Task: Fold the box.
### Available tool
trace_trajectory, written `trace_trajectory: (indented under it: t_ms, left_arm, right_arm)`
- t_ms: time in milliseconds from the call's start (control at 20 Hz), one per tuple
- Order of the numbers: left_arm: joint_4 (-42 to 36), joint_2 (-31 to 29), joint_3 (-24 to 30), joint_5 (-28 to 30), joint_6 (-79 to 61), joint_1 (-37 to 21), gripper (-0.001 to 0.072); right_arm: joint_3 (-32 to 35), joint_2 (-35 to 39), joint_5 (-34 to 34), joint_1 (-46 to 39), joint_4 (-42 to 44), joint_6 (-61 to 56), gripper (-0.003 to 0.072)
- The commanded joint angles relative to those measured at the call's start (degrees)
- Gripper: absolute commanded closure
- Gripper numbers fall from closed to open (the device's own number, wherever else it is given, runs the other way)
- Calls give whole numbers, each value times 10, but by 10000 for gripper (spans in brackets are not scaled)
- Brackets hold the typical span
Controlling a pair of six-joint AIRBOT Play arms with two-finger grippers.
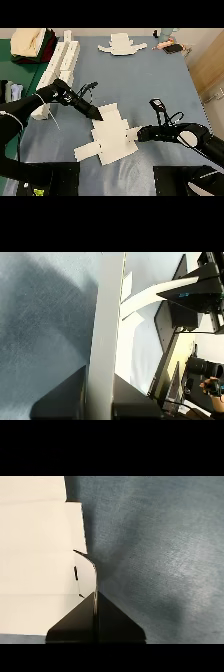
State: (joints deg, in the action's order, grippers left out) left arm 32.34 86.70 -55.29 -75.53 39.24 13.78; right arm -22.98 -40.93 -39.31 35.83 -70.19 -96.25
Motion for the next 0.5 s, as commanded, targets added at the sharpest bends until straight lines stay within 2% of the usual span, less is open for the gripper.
trace_trajectory:
  t_ms: [0,150,200,250,300,350,450]
  left_arm:
    - [11,0,0,1,-23,2,693]
    - [10,0,0,1,-37,2,694]
    - [8,0,0,1,-42,2,695]
    - [4,0,-4,1,-54,2,696]
    - [0,-3,-10,2,-75,5,697]
    - [-5,-12,-15,7,-103,10,699]
    - [-1,-52,-16,59,-137,31,700]
  right_arm:
    - [0,0,2,0,-1,-2,684]
    - [0,0,4,0,-1,-2,683]
    - [0,0,6,0,-2,-2,616]
    - [0,0,9,-1,-12,-3,455]
    - [0,0,10,-4,-27,-6,353]
    - [-2,1,7,-12,-50,-29,320]
    - [-14,4,-4,-38,-96,-91,300]
